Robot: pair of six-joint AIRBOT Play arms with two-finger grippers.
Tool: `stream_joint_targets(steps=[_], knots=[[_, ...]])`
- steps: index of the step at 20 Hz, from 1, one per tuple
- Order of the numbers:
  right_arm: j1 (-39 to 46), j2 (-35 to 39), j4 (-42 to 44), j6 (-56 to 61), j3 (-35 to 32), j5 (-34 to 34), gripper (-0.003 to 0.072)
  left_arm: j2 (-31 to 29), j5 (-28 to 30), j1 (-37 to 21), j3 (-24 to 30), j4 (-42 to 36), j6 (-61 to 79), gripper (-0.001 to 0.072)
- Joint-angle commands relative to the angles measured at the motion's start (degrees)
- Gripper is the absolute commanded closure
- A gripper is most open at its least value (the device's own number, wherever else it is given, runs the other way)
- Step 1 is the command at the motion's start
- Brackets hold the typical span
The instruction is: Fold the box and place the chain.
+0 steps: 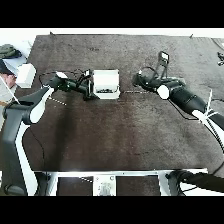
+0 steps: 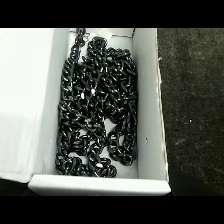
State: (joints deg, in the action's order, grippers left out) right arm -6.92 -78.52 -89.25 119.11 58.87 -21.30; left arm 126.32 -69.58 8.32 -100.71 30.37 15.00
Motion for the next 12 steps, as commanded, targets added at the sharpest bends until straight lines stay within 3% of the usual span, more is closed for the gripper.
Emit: stream_joint_targets(steps=[1,6,12], knots=[[6.9,-3.8,-0.3,0.1,-1.0,-4.0,0.0351,0.0,0.0,0.0,0.0,0.0,0.0,0.0485],[10.6,-9.9,0.6,0.1,0.4,-3.9,0.0351,0.0,0.0,0.0,0.0,0.0,0.0,0.0485],[10.9,-15.6,0.6,0.1,6.8,-6.1,0.0360,0.0,0.0,0.0,0.0,0.0,0.0,0.0485]])
